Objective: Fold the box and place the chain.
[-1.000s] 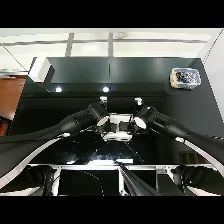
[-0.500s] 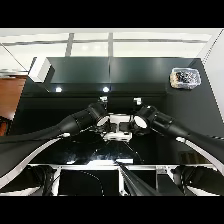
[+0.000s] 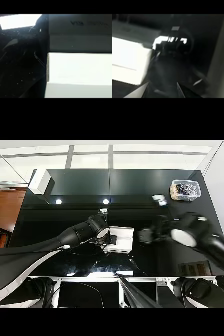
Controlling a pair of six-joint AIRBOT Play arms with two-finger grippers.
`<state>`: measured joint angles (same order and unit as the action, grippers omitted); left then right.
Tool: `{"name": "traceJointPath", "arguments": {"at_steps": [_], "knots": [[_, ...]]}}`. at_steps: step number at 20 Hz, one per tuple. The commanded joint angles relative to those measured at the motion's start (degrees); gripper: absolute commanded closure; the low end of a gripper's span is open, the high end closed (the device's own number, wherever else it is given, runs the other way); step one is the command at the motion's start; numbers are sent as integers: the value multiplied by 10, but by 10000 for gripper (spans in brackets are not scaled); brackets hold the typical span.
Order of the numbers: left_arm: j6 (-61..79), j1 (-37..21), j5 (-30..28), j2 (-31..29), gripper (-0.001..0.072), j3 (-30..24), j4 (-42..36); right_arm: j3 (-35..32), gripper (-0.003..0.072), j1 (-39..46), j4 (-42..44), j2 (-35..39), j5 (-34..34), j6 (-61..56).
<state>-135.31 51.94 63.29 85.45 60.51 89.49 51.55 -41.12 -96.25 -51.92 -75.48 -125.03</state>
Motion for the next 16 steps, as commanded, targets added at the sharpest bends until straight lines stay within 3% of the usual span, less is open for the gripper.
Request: {"name": "traceJointPath", "arguments": {"at_steps": [1,4,9,10,11,13,16], "knots": [[0,0,0,0,680,0,0,-3,264,61,-159,91,-69,39],[0,0,0,0,680,0,0,-24,264,160,-232,98,-16,54],[0,0,0,0,680,0,0,-105,261,350,-219,70,240,6],[0,0,0,0,680,0,0,-104,56,388,-197,45,283,1],[0,0,0,0,680,0,0,-95,-23,421,-160,18,331,6],[0,0,0,0,679,0,0,-37,-23,475,-57,-57,398,36],[0,0,0,0,680,0,0,130,-22,516,59,-218,351,147]]}}
